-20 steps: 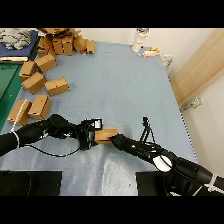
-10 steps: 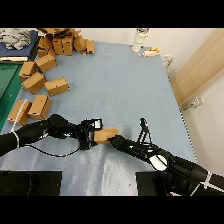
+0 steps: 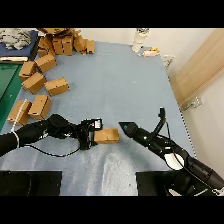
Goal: Fold the box.
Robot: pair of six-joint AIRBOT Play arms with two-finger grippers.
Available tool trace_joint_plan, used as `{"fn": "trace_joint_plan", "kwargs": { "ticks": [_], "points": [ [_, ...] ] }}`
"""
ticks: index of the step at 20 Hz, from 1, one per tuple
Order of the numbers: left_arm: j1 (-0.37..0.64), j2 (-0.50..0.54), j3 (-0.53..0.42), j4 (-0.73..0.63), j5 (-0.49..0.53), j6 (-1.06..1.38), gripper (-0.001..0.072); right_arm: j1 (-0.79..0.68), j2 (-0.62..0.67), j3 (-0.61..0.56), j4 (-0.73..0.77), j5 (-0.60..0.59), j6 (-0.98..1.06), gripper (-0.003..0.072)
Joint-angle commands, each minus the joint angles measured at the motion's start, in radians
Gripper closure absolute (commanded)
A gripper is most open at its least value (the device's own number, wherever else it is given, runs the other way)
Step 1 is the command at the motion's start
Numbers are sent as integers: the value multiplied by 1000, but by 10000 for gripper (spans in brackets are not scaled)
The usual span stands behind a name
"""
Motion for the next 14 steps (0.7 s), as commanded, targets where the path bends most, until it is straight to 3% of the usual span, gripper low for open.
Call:
{"fn": "trace_joint_plan", "kwargs": {
  "ticks": [1,14],
  "points": [
    [1,1,0,0,0,-1,247,-131,-18,2,-50,135,0,681],
    [1,0,0,0,21,3,247,-131,-39,2,-58,177,1,681]
  ]
}}
